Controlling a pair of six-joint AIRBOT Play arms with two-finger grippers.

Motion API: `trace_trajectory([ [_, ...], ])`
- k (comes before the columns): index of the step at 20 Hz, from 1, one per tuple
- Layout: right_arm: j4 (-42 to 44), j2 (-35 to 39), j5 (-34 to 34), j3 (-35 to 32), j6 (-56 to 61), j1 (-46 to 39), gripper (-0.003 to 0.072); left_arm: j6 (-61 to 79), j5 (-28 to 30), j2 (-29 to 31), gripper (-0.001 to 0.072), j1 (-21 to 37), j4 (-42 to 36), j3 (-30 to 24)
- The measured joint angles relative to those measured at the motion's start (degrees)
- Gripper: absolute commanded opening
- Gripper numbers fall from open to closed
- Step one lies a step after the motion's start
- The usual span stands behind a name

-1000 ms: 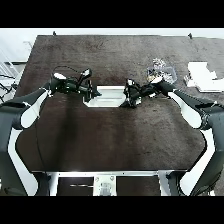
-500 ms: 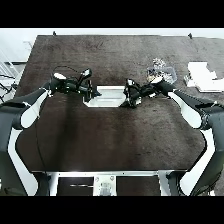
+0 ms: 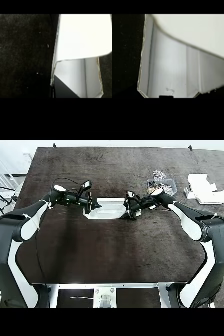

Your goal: Fold the box and place the chain.

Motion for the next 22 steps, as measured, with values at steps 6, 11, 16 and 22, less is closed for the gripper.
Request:
trace_trajectory([
  [6, 0.1, 0.0, 0.2, 0.0, -0.1, 0.0, 0.0525, 0.0, -0.5, 0.0, 0.0431, 0.0, -0.5, 0.0],
  [11, -0.1, 0.0, 0.1, 0.0, -0.1, 0.1, 0.0525, 0.5, -3.8, 0.3, 0.0432, 1.2, -0.4, 0.5],
  [16, -0.1, 0.0, 0.0, 0.0, 0.0, 0.1, 0.0525, 0.4, -9.7, 0.4, 0.0430, 4.1, -0.5, 3.3],
  [22, -0.1, 0.0, 0.0, 0.0, 0.0, 0.1, 0.0525, -2.3, -18.5, 0.4, 0.0016, 6.6, -0.7, 8.0],
])
